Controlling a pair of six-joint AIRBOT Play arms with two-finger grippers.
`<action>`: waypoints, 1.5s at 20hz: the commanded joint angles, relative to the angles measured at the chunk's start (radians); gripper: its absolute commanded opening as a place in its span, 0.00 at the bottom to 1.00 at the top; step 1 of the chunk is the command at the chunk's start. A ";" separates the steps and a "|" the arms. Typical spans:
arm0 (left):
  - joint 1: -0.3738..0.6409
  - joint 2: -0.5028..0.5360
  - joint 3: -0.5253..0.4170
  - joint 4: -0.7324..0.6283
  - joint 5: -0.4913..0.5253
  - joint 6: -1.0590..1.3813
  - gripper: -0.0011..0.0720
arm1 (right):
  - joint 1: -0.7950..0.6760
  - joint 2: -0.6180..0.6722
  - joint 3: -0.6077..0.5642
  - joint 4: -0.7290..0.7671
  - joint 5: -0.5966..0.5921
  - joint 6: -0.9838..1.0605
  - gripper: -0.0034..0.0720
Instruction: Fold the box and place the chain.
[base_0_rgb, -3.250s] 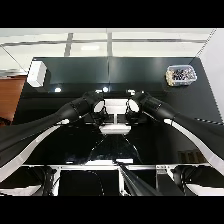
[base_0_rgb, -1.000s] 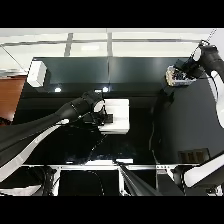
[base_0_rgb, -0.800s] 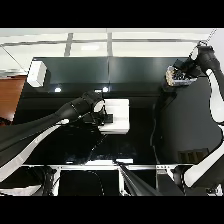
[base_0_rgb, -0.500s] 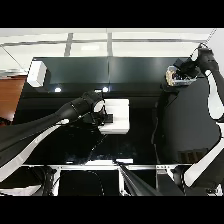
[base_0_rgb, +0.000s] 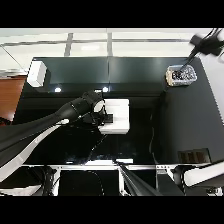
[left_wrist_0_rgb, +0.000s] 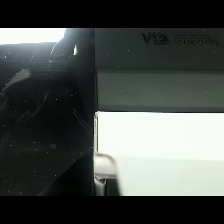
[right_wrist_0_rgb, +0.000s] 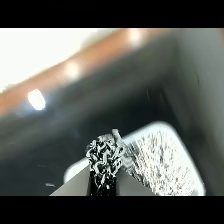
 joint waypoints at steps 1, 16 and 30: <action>0.000 0.000 0.000 -0.002 -0.001 -0.001 0.05 | 0.000 0.255 0.003 0.103 0.021 -0.163 0.07; 0.000 0.000 0.000 -0.002 -0.001 0.000 0.05 | 0.020 0.678 -0.015 0.647 0.577 -0.256 0.07; 0.000 0.000 0.000 -0.002 -0.001 0.000 0.05 | 0.254 0.678 -0.235 0.823 0.520 -0.290 0.07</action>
